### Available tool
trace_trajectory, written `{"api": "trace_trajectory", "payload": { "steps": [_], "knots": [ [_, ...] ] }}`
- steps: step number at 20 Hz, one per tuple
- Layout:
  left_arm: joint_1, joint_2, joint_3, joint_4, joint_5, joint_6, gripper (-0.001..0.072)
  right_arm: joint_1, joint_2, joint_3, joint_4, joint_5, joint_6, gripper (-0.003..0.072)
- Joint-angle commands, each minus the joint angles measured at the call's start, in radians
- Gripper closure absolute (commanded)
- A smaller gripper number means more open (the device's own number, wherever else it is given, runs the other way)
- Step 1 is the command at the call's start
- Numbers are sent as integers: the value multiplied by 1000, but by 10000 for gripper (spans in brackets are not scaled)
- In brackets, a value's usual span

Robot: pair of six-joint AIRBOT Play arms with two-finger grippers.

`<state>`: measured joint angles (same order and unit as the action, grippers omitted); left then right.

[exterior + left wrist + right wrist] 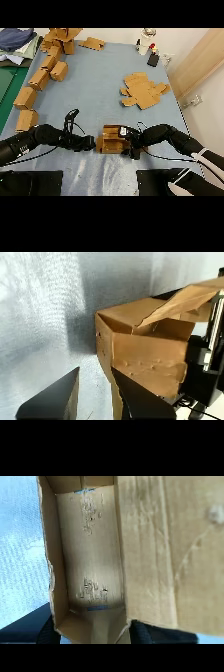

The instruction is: Fold the box.

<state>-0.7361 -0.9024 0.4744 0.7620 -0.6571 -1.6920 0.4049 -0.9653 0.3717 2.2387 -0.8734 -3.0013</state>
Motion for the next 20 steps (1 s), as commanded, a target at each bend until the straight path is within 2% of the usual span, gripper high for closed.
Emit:
{"api": "trace_trajectory", "payload": {
  "steps": [1,2,3,7,11,12,16,20],
  "knots": [
    [26,0,31,-22,-18,51,391,0,0,1,0,0,0,169],
    [25,-1,34,-63,-13,90,257,0,0,1,0,0,0,169],
    [25,-5,34,-90,-13,113,156,0,0,1,1,0,0,170],
    [25,-65,34,-154,-50,144,155,0,0,1,0,0,0,169],
    [25,-89,34,-294,68,158,160,0,0,1,1,0,0,169],
    [25,-89,34,-313,81,160,183,0,0,1,0,0,0,169],
    [25,-89,34,-315,25,263,183,0,0,1,0,0,0,170],
    [25,-89,34,-320,55,263,184,0,0,1,0,0,0,169]
  ]
}}
